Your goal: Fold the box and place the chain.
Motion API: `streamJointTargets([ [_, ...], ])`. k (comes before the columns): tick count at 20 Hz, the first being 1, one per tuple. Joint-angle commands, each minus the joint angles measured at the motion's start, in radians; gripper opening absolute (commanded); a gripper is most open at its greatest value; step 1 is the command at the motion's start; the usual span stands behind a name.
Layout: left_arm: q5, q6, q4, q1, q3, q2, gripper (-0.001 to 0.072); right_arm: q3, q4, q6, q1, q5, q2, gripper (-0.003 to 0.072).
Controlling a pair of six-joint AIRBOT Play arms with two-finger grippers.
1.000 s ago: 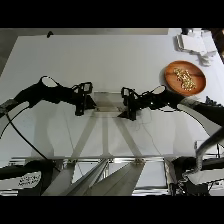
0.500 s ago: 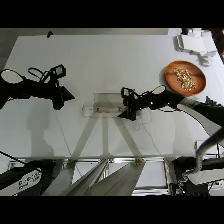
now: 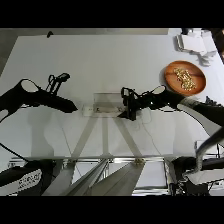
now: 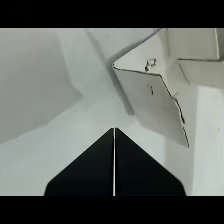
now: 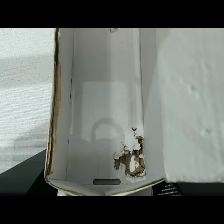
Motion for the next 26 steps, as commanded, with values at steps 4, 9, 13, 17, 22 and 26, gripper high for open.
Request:
streamJointTargets([
  [4,0.061,-0.123,-0.064,-0.045,-0.025,-0.094,0.0002,0.001,0.000,0.000,0.000,0.000,0.000,0.0541],
  [9,0.016,-0.057,-0.205,-0.045,-0.024,-0.109,0.0003,0.001,0.000,0.000,0.000,0.000,0.000,0.0541],
  [13,-0.028,-0.051,-0.299,-0.045,-0.024,-0.109,0.0005,0.001,0.000,0.000,0.000,0.000,0.000,0.0541],
  [17,-0.026,-0.051,-0.349,-0.045,-0.024,-0.106,0.0047,0.001,0.000,0.000,0.000,0.000,0.000,0.0541],
  [22,-0.014,-0.055,-0.357,-0.043,-0.024,-0.052,0.0247,0.001,0.000,0.000,0.000,0.000,0.000,0.0541],
  [26,0.026,-0.055,-0.376,-0.045,-0.024,-0.030,0.0374,0.001,0.000,0.000,0.000,0.000,0.000,0.0541],
])
